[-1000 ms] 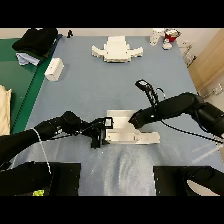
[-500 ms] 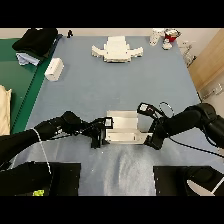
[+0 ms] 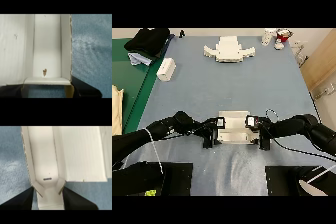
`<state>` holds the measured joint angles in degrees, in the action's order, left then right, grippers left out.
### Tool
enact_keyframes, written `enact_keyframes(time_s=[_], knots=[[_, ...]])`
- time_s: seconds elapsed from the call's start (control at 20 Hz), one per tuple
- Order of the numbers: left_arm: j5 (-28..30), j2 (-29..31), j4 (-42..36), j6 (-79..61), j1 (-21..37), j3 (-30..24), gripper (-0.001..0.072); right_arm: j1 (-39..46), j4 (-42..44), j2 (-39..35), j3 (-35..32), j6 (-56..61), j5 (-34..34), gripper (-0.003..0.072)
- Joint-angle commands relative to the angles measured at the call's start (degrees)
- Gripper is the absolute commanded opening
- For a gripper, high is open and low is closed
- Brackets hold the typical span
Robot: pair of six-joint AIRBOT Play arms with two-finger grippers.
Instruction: Fold the box.
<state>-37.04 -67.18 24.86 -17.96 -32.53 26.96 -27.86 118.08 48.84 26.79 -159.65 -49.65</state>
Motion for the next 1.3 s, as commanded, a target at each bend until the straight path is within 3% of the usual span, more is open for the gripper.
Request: enact_keyframes(time_s=[0.0, 0.05, 0.3, 0.45, 0.5, 0.55, 0.6, 0.65, 0.95, 1.0, 1.1, 1.25], knots=[[0.02, 0.00, 0.00, 0.00, 0.02, 0.04, 0.0451, -0.17, 4.57, 1.57, -0.48, -6.88, 2.01, 0.0431], [0.02, 0.00, 0.00, 0.00, 0.02, 0.04, 0.0451, -0.50, 4.48, 1.53, -0.42, -7.02, 1.99, 0.0212], [0.02, 0.00, 0.00, 0.00, 0.02, 0.04, 0.0451, -3.04, 4.61, 2.21, -0.44, -7.02, 3.74, 0.0079], [0.02, 0.00, 0.02, 0.00, 0.02, 0.04, 0.0451, -5.05, 4.76, 3.34, -0.44, -7.02, 6.36, 0.0084], [0.02, 0.00, 0.00, 0.00, 0.02, 0.04, 0.0450, -5.33, 5.01, 3.74, -0.44, -7.02, 6.36, 0.0186], [0.02, 0.00, 0.00, 0.00, 0.02, 0.04, 0.0451, -5.38, 5.70, 4.09, -0.44, -7.02, 6.36, 0.0436], [0.02, 0.00, 0.02, 0.00, 0.02, 0.04, 0.0451, -5.38, 5.88, 4.35, -0.44, -6.99, 6.32, 0.0558], [0.02, 0.00, 0.00, 0.00, 0.02, 0.04, 0.0451, -5.38, 5.81, 4.39, -0.44, -6.99, 6.27, 0.0590], [0.02, 0.00, 0.00, 0.00, 0.02, 0.04, 0.0451, -5.38, 5.57, 4.22, -0.44, -5.84, 6.08, 0.0582], [0.02, 0.00, 0.00, 0.00, 0.02, 0.04, 0.0451, -5.38, 5.01, 3.93, -0.42, -3.43, 6.01, 0.0539], [0.02, 0.00, 0.00, 0.00, 0.02, 0.04, 0.0451, -5.35, 1.44, 2.75, 0.17, 6.03, 4.66, 0.0257], [0.04, 0.00, 0.00, 0.00, 0.02, 0.04, 0.0451, -5.33, -13.55, 0.85, 2.56, 32.72, 0.07, 0.0003]])
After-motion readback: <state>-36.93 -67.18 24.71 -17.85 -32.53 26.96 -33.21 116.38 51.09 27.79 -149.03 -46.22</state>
